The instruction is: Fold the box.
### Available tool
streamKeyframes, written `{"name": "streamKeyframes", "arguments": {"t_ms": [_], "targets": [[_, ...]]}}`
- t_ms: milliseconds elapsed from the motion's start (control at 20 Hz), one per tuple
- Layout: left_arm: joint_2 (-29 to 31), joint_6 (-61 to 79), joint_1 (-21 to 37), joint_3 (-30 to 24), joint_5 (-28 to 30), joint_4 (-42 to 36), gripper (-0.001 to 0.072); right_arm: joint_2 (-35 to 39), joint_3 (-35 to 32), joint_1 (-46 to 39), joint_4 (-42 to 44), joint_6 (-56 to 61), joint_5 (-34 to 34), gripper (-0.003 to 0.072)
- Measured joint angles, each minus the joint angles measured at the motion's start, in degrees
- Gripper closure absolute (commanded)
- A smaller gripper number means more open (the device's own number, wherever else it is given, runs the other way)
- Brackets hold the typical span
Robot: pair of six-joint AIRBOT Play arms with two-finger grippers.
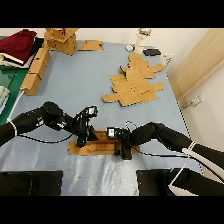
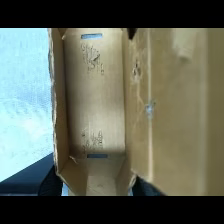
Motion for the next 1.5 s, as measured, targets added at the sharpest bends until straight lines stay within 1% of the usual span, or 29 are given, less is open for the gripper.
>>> {"name": "streamKeyframes", "arguments": {"t_ms": [50,150,250,450,500,550,600,750,800,850,900,1000,1150,1350,1500], "targets": [[-0.04,-0.63,0.00,-0.07,-0.04,0.46,0.0056,0.00,0.00,0.02,0.00,0.00,-0.09,0.0192],[0.13,-4.72,0.09,0.00,0.63,-0.07,0.0056,0.00,-0.02,0.02,0.00,0.00,-0.09,0.0192],[0.74,-9.49,0.63,0.11,1.40,1.22,0.0055,0.00,0.00,0.02,0.00,0.00,-0.07,0.0192],[4.39,-21.62,2.93,0.24,0.04,8.72,0.0057,0.00,-0.02,0.02,0.00,0.00,-0.02,0.0192],[5.79,-25.90,3.56,0.24,-1.60,11.06,0.0156,0.00,-0.02,0.02,0.00,0.00,-0.02,0.0192],[7.06,-30.67,3.89,0.22,-3.76,12.76,0.0596,0.00,-0.02,0.02,0.00,0.00,0.00,0.0192],[8.00,-35.47,4.15,0.17,-6.27,14.16,0.0699,0.00,-0.02,0.02,0.00,0.00,0.00,0.0192],[9.57,-50.07,3.13,-0.37,-14.01,15.76,0.0699,0.00,-0.02,0.02,0.00,0.02,0.02,0.0192],[9.86,-53.62,2.32,-0.61,-14.86,14.73,0.0700,0.00,-0.02,0.02,0.00,0.00,0.04,0.0192],[10.03,-56.61,1.29,-0.72,-14.53,12.61,0.0699,0.00,-0.02,0.02,0.00,0.00,0.07,0.0192],[10.12,-58.66,0.39,-0.76,-13.46,9.99,0.0700,0.00,-0.02,0.02,0.00,0.00,0.07,0.0192],[9.81,-61.35,-0.94,-0.44,-9.18,4.59,0.0699,0.00,-0.02,0.02,0.02,0.00,0.07,0.0192],[8.09,-62.90,-1.88,1.33,-2.89,0.13,0.0700,0.00,-0.02,0.02,0.02,0.02,0.09,0.0193],[3.91,-63.98,-2.27,4.00,2.78,-1.73,0.0700,0.00,-0.02,0.02,0.02,0.02,0.13,0.0193],[0.09,-65.99,-2.38,4.76,4.39,0.50,0.0701,0.00,-0.02,0.02,0.02,0.02,0.11,0.0192]]}}
